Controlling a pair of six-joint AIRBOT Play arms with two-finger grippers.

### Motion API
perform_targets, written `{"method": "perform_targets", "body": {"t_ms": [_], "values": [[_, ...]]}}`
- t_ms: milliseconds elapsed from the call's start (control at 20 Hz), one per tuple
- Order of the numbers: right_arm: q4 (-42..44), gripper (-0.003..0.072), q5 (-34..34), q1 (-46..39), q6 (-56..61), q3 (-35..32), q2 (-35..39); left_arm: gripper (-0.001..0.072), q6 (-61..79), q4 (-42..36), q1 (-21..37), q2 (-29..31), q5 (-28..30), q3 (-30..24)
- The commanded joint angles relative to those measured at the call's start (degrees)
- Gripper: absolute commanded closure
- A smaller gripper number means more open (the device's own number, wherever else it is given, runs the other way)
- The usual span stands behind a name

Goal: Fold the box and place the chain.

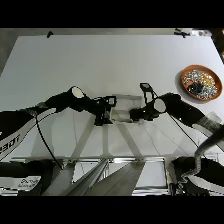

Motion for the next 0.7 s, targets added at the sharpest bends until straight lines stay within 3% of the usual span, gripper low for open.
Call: {"method": "perform_targets", "body": {"t_ms": [0, 350, 650], "values": [[-4.8, 0.0278, 1.6, 1.4, 6.4, 1.2, -1.0, 0.0344, 0.0, 0.0, 0.0, 0.0, 0.0, 0.0], [-7.9, 0.0415, 8.0, 1.8, 10.2, 4.1, -1.7, 0.0344, 0.0, 0.0, 0.0, 0.0, 0.0, 0.0], [-8.9, 0.0413, 8.5, 6.4, 17.0, 4.2, -5.0, 0.0344, 0.0, 0.0, 0.0, 0.0, 0.0, 0.0]]}}
